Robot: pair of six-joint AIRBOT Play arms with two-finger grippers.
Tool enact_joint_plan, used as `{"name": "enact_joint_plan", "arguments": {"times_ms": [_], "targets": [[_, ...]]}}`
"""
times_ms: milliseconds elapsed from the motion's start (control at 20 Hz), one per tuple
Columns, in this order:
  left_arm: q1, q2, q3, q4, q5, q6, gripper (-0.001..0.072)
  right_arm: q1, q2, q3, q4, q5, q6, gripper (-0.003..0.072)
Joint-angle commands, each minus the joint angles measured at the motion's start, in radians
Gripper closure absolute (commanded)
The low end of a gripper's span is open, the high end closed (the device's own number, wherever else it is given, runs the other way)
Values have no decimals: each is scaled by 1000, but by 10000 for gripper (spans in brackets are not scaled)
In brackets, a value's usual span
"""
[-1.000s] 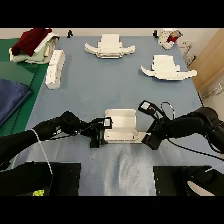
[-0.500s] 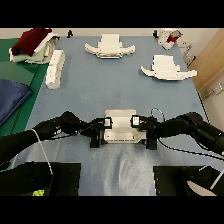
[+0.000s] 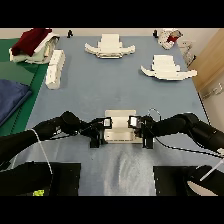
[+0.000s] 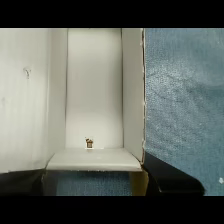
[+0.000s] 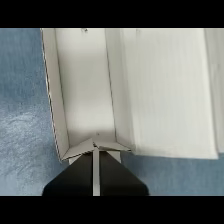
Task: Fold the box.
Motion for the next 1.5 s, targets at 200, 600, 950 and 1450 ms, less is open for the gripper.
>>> {"name": "enact_joint_plan", "arguments": {"times_ms": [200,600,950,1450], "targets": [[0,0,0,0,0,0,320,31,-33,0,60,44,-51,508],[0,0,0,0,0,0,320,31,-37,0,54,42,-34,42],[0,0,0,0,0,0,320,24,121,50,-613,-141,917,680],[0,0,0,0,0,0,319,-647,32,34,-129,-336,1209,682]]}}
